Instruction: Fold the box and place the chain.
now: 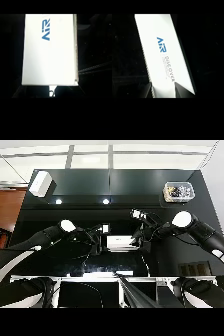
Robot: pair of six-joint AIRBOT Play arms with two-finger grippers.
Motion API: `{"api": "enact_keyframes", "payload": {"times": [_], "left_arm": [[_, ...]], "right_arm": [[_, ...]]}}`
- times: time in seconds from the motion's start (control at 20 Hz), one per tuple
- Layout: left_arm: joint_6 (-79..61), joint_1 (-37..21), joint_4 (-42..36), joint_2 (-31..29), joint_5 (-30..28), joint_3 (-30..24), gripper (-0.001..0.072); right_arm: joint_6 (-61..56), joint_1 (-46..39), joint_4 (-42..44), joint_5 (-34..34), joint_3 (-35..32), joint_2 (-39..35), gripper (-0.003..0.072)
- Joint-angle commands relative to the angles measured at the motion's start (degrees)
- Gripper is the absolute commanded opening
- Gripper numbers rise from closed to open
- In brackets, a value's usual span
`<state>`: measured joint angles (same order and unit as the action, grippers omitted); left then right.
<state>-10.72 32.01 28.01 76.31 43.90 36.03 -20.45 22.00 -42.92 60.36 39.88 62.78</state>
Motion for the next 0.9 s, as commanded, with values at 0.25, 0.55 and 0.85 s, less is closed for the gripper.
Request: {"api": "enact_keyframes", "payload": {"times": [0.25,0.55,0.85], "left_arm": [[0.0,0.02,0.02,0.02,-0.02,0.04,0.0273],[0.0,0.02,0.02,0.02,-0.04,0.04,0.0273],[0.0,0.02,0.02,0.02,-0.04,0.04,0.0274]], "right_arm": [[-1.68,0.11,-3.26,-0.9,-0.02,0.0,0.0358],[-1.68,1.33,-4.35,-3.02,-0.2,0.66,0.0358],[-1.9,1.33,-4.83,-2.19,-0.11,1.07,0.0358]]}}
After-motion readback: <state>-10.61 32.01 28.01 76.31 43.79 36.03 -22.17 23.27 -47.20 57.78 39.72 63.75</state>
